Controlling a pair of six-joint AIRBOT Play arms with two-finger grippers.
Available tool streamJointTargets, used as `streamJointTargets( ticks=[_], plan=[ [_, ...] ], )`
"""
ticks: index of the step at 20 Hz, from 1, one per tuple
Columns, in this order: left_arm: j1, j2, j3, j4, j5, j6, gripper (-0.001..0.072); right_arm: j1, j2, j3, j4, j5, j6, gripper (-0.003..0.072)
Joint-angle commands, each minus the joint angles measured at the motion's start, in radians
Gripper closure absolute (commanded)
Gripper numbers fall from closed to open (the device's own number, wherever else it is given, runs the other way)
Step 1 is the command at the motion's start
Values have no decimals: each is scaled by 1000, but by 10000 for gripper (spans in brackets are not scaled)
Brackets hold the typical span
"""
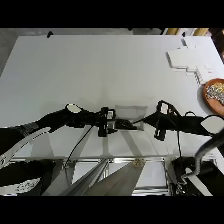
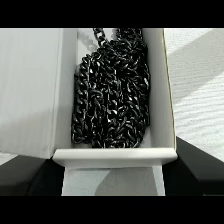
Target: Fold the box and place the chain.
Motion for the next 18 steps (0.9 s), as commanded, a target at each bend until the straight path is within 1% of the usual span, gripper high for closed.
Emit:
streamJointTargets(
  ticks=[1,4,7,9,10,12,14,16,18],
  plan=[
    [0,0,1,0,0,0,681,67,24,0,214,10,13,670],
    [0,0,1,0,0,0,681,192,-18,0,220,-130,24,669],
    [0,0,1,0,0,0,681,305,-132,0,224,-303,66,669],
    [0,0,1,0,0,0,681,346,-209,0,239,-371,66,668],
    [0,0,1,0,0,0,681,352,-238,3,239,-383,66,665],
    [0,0,1,0,1,0,681,352,-287,27,226,-390,108,573],
    [0,0,1,0,0,0,681,351,-317,96,152,-350,175,518],
    [0,0,1,0,0,0,681,351,-330,208,-28,-241,264,508],
    [0,0,1,0,1,0,681,343,-334,353,-270,-120,367,509]
  ],
)
